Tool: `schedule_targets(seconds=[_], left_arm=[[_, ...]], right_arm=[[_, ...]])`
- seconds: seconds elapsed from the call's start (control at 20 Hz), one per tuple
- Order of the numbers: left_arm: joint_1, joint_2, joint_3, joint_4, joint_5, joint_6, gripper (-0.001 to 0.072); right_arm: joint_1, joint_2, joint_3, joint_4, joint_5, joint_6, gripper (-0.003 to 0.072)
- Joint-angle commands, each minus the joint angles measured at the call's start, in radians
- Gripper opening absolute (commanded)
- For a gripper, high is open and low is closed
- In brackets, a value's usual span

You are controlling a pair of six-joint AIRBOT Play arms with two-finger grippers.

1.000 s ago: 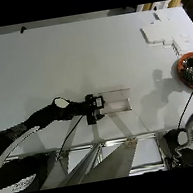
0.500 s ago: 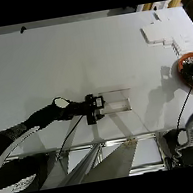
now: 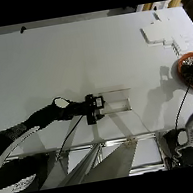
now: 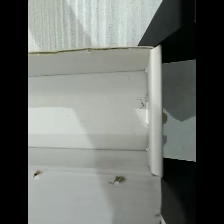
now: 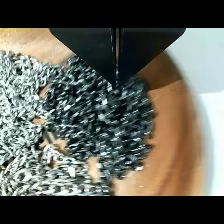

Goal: Fold the box and place the chain.

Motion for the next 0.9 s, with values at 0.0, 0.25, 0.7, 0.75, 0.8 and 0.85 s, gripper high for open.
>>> schedule_targets(seconds=[0.0, 0.25, 0.7, 0.75, 0.8, 0.85], left_arm=[[0.0, 0.001, 0.0, 0.0, 0.0, 0.0, 0.0205], [0.0, 0.001, 0.0, 0.0, 0.0, 0.0, 0.0205], [0.0, 0.001, 0.0, 0.0, 0.0, 0.0, 0.0205], [0.0, 0.001, 0.0, 0.0, 0.0, 0.0, 0.0205], [0.0, 0.001, 0.0, 0.0, 0.0, 0.0, 0.0205], [0.0, 0.001, 0.0, 0.0, 0.0, 0.0, 0.0205]], right_arm=[[0.051, 0.101, 0.0, 0.004, 0.025, -0.011, 0.0017], [0.059, 0.18, -0.001, -0.012, 0.066, -0.01, 0.0022], [-0.023, 0.031, -0.02, 0.042, 0.063, -0.102, 0.018], [-0.023, 0.022, -0.02, 0.043, 0.058, -0.113, 0.018], [-0.023, 0.014, -0.02, 0.043, 0.05, -0.116, 0.0181], [-0.023, 0.01, -0.02, 0.042, 0.039, -0.116, 0.0181]])
